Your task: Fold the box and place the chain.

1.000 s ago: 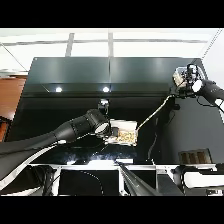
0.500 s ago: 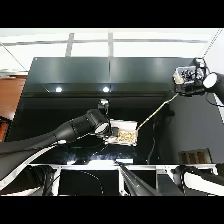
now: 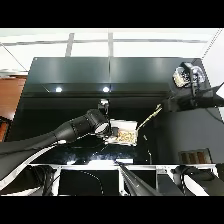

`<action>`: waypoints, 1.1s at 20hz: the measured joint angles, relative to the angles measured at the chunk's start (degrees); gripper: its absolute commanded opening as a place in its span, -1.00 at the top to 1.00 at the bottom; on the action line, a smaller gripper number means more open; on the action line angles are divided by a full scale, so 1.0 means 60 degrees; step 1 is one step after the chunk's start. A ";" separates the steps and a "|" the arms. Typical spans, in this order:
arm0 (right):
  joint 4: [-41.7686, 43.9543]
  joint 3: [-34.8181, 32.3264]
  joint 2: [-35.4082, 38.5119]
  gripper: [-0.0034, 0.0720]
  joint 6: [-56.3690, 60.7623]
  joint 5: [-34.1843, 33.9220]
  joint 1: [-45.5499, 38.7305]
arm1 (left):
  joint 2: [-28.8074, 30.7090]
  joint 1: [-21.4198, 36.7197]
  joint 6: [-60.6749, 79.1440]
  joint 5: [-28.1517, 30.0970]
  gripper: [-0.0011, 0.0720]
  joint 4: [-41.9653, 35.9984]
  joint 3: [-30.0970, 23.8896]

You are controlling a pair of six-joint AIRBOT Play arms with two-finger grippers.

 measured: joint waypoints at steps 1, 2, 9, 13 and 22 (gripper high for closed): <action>0.0233 -0.0178 0.0135 0.79 -0.0004 0.0080 0.0426 | 0.0000 0.0000 0.0000 0.0000 0.88 0.0000 0.0000; 0.0448 -0.0335 0.0240 0.79 0.0004 0.0098 0.0860 | 0.0000 0.0000 0.0000 0.0000 0.88 0.0000 0.0000; 0.1122 -0.0874 0.0481 0.79 0.0474 -0.0918 0.3340 | 0.0000 0.0000 -0.0011 -0.0004 0.88 0.0000 0.0000; 0.1202 -0.0922 0.0492 0.00 0.0594 -0.1206 0.3956 | 0.0000 0.0000 -0.0007 -0.0011 0.88 0.0000 0.0000; -0.0532 -0.1111 0.0933 -0.06 0.0543 -0.0546 0.2189 | 0.0000 0.0000 0.0004 -0.0015 0.88 0.0004 0.0000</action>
